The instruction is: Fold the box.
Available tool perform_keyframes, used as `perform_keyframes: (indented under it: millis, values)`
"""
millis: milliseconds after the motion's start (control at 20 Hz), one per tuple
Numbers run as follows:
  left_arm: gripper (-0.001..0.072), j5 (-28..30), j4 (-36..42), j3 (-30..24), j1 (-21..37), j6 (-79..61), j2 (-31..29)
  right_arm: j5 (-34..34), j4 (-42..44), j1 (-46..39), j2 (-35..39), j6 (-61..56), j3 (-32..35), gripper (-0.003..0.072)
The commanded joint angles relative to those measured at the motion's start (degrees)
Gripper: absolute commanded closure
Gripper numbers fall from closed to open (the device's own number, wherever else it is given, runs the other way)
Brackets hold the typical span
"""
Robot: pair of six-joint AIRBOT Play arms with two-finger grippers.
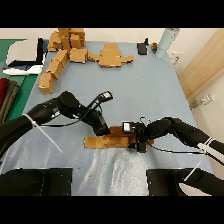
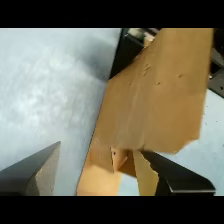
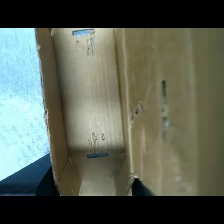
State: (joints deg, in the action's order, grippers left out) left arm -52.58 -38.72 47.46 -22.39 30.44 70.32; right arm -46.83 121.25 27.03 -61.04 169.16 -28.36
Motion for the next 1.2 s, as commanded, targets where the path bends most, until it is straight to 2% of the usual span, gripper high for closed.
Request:
perform_keyframes:
  millis: [0,50,100,150,250,400,500,750,1000,1150]
  values:
    - [0.0078,-9.0,-9.2,0.0,1.8,21.0,-5.4,0.0,0.0,0.0,0.0,0.0,0.0,0.0248]
    - [0.0304,-12.5,-9.2,0.0,1.7,25.4,-6.0,0.0,0.0,0.0,0.0,0.0,0.0,0.0248]
    - [0.0619,-16.4,-8.5,0.0,1.6,29.5,-6.2,0.0,0.0,0.0,0.0,0.0,0.0,0.0249]
    - [0.0696,-19.4,-7.2,-0.1,1.1,33.0,-6.0,0.0,0.0,0.0,0.0,0.0,0.0,0.0249]
    - [0.0697,-19.3,-0.9,-0.6,-1.0,37.4,-5.9,0.0,0.0,-0.1,0.0,0.0,0.0,0.0248]
    - [0.0697,-8.3,13.6,-0.6,-5.3,37.4,-4.5,0.0,0.0,-0.1,0.0,0.0,0.0,0.0248]
    - [0.0697,-1.2,19.5,-0.6,-5.8,37.4,-2.3,0.0,0.0,-0.1,0.0,0.0,0.0,0.0248]
    - [0.0697,12.1,19.8,-0.5,-4.1,38.6,4.2,-0.1,0.0,-0.1,0.0,0.0,0.0,0.0248]
    - [0.0699,13.0,19.0,-0.4,-4.0,40.7,10.3,-0.2,0.0,-0.1,0.0,0.0,0.0,0.0249]
    - [0.0699,14.8,14.5,-0.4,-3.9,45.4,11.7,-0.2,0.0,-0.1,0.0,0.0,0.0,0.0248]
